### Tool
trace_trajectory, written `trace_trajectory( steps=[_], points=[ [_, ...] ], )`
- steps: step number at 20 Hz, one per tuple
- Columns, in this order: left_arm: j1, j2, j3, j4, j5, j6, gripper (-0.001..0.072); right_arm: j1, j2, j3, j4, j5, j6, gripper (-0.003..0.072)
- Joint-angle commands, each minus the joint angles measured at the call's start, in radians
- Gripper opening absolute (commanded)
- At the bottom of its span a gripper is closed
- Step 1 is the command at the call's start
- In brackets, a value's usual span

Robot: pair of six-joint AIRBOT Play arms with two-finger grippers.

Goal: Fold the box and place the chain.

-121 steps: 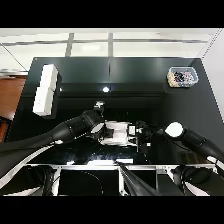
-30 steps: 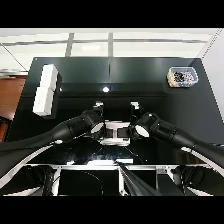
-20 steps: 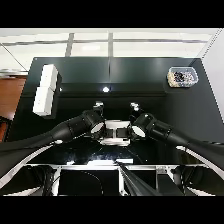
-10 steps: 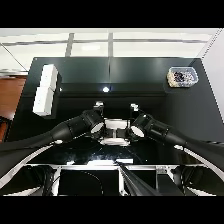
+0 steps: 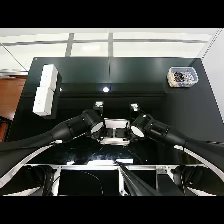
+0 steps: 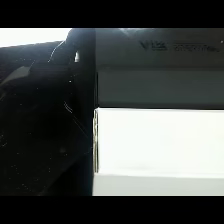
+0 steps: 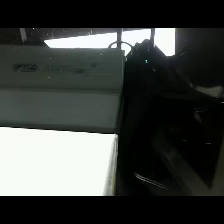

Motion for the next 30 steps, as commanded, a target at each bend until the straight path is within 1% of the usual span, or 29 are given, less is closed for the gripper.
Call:
trace_trajectory(
  steps=[1, 3, 4, 5, 6, 7, 9, 11, 14, 16, 17, 18, 19, 20, 21, 22, 23, 24, 26, 27, 28, 29, 30],
  points=[
    [0.001, -0.001, 0.0, -0.001, 0.0, 0.002, 0.0032, 0.001, 0.001, 0.001, 0.003, -0.002, -0.001, 0.0057],
    [0.001, -0.001, 0.0, -0.001, 0.0, 0.002, 0.0032, 0.001, 0.002, 0.001, 0.003, -0.002, -0.002, 0.0059],
    [0.001, -0.001, 0.0, -0.001, 0.0, 0.002, 0.0032, 0.001, 0.005, 0.001, 0.003, -0.002, -0.001, 0.0118],
    [0.001, -0.001, 0.0, -0.001, 0.0, 0.002, 0.0031, -0.002, 0.011, 0.001, 0.002, -0.001, -0.001, 0.0303],
    [0.001, -0.001, 0.0, -0.002, 0.001, 0.002, 0.0031, -0.005, 0.021, 0.001, -0.001, 0.004, -0.002, 0.0402],
    [0.001, -0.001, 0.0, -0.002, 0.0, 0.002, 0.0032, -0.01, 0.033, 0.001, -0.002, 0.015, -0.003, 0.0444],
    [0.001, -0.001, 0.0, -0.001, 0.0, 0.002, 0.0031, -0.026, 0.075, 0.001, -0.003, 0.031, -0.04, 0.0444],
    [0.001, -0.001, 0.0, -0.002, 0.0, 0.002, 0.0031, -0.046, 0.147, 0.001, -0.002, 0.066, -0.112, 0.0443],
    [0.001, -0.001, 0.0, -0.002, 0.0, 0.002, 0.0031, -0.105, 0.308, 0.001, -0.004, 0.172, -0.226, 0.0444],
    [0.001, -0.001, 0.0, -0.002, 0.0, 0.002, 0.0032, -0.173, 0.433, 0.001, -0.031, 0.241, -0.313, 0.0443],
    [0.001, -0.001, 0.0, -0.002, 0.0, 0.002, 0.0031, -0.214, 0.497, 0.001, -0.078, 0.26, -0.349, 0.0443],
    [0.001, -0.001, 0.0, -0.002, 0.0, 0.002, 0.0032, -0.254, 0.547, 0.001, -0.161, 0.266, -0.374, 0.0443],
    [0.001, -0.001, 0.0, -0.002, 0.0, 0.002, 0.0031, -0.293, 0.583, 0.0, -0.303, 0.264, -0.368, 0.0444],
    [0.001, -0.001, 0.0, -0.002, 0.0, 0.002, 0.0032, -0.339, 0.6, 0.0, -0.49, 0.256, -0.342, 0.0444],
    [0.001, -0.001, 0.0, -0.002, 0.0, 0.002, 0.0031, -0.395, 0.597, -0.003, -0.659, 0.219, -0.318, 0.0444],
    [0.001, -0.001, 0.0, -0.002, 0.0, 0.002, 0.0032, -0.463, 0.589, -0.019, -0.762, 0.126, -0.308, 0.0445],
    [0.001, -0.001, 0.0, -0.005, 0.0, 0.002, 0.0031, -0.55, 0.573, -0.041, -0.792, -0.008, -0.308, 0.0576],
    [0.001, -0.001, 0.0, -0.005, 0.0, 0.002, 0.0031, -0.657, 0.534, -0.055, -0.752, -0.144, -0.307, 0.0715],
    [0.001, -0.001, 0.0, -0.005, 0.0, 0.002, 0.0031, -0.855, 0.401, -0.052, -0.529, -0.422, -0.3, 0.0716],
    [0.001, -0.001, 0.0, -0.004, 0.0, 0.002, 0.0032, -0.929, 0.32, -0.023, -0.423, -0.526, -0.301, 0.0715],
    [0.001, -0.001, 0.0, -0.003, 0.0, 0.002, 0.0031, -0.984, 0.218, 0.054, -0.331, -0.534, -0.311, 0.0715],
    [0.001, -0.001, 0.0, -0.004, 0.0, 0.002, 0.0031, -1.015, 0.104, 0.167, -0.246, -0.465, -0.388, 0.0714],
    [0.001, -0.001, 0.0, -0.005, 0.0, 0.002, 0.0032, -1.03, -0.007, 0.294, -0.181, -0.361, -0.486, 0.0714]
  ],
)
